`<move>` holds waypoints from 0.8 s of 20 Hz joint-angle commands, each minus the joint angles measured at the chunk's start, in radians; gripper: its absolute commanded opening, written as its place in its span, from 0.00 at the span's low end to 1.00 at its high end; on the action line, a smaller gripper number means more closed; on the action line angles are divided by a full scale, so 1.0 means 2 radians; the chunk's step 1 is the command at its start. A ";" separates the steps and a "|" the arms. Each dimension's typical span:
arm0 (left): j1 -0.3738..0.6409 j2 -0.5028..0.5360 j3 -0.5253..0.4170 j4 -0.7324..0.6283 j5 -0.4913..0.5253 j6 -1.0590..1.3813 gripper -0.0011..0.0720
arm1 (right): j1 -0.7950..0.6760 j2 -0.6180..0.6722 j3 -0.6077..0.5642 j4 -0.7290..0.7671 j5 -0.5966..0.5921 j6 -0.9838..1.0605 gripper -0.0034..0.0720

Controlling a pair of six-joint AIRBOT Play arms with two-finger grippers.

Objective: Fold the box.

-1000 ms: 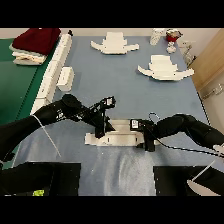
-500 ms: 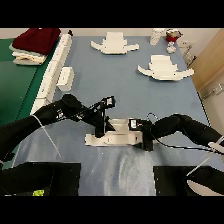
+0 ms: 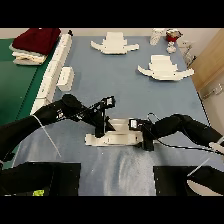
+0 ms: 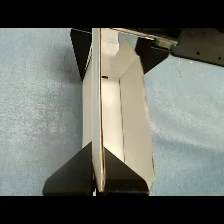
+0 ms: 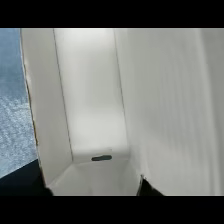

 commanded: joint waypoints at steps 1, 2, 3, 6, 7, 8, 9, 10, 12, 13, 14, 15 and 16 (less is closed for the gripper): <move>0.000 0.000 0.000 0.000 0.000 0.000 0.03 | -0.002 0.023 0.000 0.000 0.000 0.014 0.95; 0.000 0.000 0.000 0.000 0.000 0.000 0.03 | -0.004 0.029 -0.001 0.000 -0.001 0.015 0.97; 0.000 0.000 0.000 0.000 0.000 0.000 0.04 | -0.003 0.033 -0.004 0.000 0.003 0.015 0.97; 0.000 0.000 0.000 0.000 0.000 0.000 0.03 | -0.003 0.031 -0.019 0.003 0.016 0.015 0.97; 0.000 0.000 0.000 0.001 0.000 0.000 0.03 | -0.003 0.031 -0.024 0.004 0.021 0.014 0.97; 0.000 0.000 0.000 0.000 0.000 0.000 0.03 | -0.003 0.031 -0.029 0.006 0.025 0.010 0.97; 0.000 0.000 0.000 0.000 0.000 0.000 0.04 | -0.002 0.031 -0.033 0.009 0.031 0.004 0.97; 0.000 0.000 0.000 0.000 0.000 0.000 0.03 | 0.001 0.031 -0.033 0.010 0.035 0.002 0.97; 0.000 0.000 0.000 0.000 0.000 0.000 0.04 | 0.004 0.031 -0.033 0.011 0.037 0.002 0.97; 0.000 0.000 0.000 0.000 0.000 0.000 0.04 | 0.004 0.031 -0.033 0.011 0.037 0.002 0.97; 0.000 0.000 0.000 0.000 0.000 0.000 0.04 | 0.004 0.032 -0.033 0.011 0.037 0.002 0.97; 0.000 0.000 0.000 0.000 0.000 0.000 0.03 | 0.004 0.033 -0.032 0.012 0.038 0.002 0.97; 0.000 0.000 0.000 0.000 0.000 0.000 0.04 | 0.004 0.034 -0.032 0.012 0.038 0.002 0.97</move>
